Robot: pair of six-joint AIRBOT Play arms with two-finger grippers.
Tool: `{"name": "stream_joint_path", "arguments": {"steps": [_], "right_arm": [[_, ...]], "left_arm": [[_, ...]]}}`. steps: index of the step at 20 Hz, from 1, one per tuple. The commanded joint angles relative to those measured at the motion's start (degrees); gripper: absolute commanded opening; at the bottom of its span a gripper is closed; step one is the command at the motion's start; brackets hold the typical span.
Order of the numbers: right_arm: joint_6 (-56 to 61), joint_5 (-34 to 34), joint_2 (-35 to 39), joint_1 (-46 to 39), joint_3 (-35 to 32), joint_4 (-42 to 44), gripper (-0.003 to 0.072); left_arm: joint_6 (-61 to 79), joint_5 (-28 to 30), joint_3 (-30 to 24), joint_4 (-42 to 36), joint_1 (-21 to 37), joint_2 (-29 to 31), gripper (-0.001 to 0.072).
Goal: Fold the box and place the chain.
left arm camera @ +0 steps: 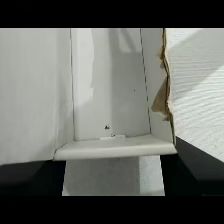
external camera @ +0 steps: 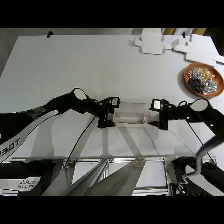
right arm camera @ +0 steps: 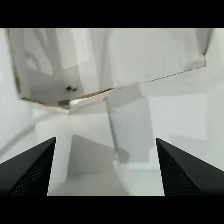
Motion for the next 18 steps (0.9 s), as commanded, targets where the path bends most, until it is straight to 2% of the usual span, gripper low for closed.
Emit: {"name": "stream_joint_path", "arguments": {"steps": [1,3,5,7,8,12,15,16,18], "right_arm": [[7.06,7.17,7.28,-1.14,0.0,-8.9,0.0646],[7.45,9.97,11.63,-1.14,0.0,-5.07,0.0469],[6.93,12.13,14.19,-1.01,0.0,5.92,0.0293],[5.25,13.33,14.08,0.63,-0.02,15.67,0.0068],[5.38,11.96,13.62,1.86,0.0,18.03,0.0023],[6.1,-1.46,7.91,7.69,0.0,25.4,0.0022],[5.99,-14.67,0.13,10.16,0.0,38.32,0.0021],[6.1,-16.83,-2.82,10.16,0.0,41.03,0.0021],[6.82,-17.57,-7.8,10.16,0.0,40.19,0.0021]], "left_arm": [[-0.26,0.61,0.02,-0.13,0.04,0.0,0.0336],[-0.26,0.61,0.02,-0.13,0.04,0.0,0.0336],[-0.26,0.63,0.02,-0.13,0.04,0.0,0.0336],[-0.26,0.61,0.02,-0.13,0.04,0.0,0.0336],[-0.26,0.61,0.02,-0.13,0.02,0.0,0.0336],[-0.26,0.61,0.02,-0.13,0.02,0.0,0.0336],[-0.26,0.61,0.02,-0.13,0.02,0.0,0.0336],[-0.26,0.63,0.02,-0.13,0.02,0.0,0.0336],[-0.26,0.61,0.02,-0.13,0.02,0.0,0.0336]]}}
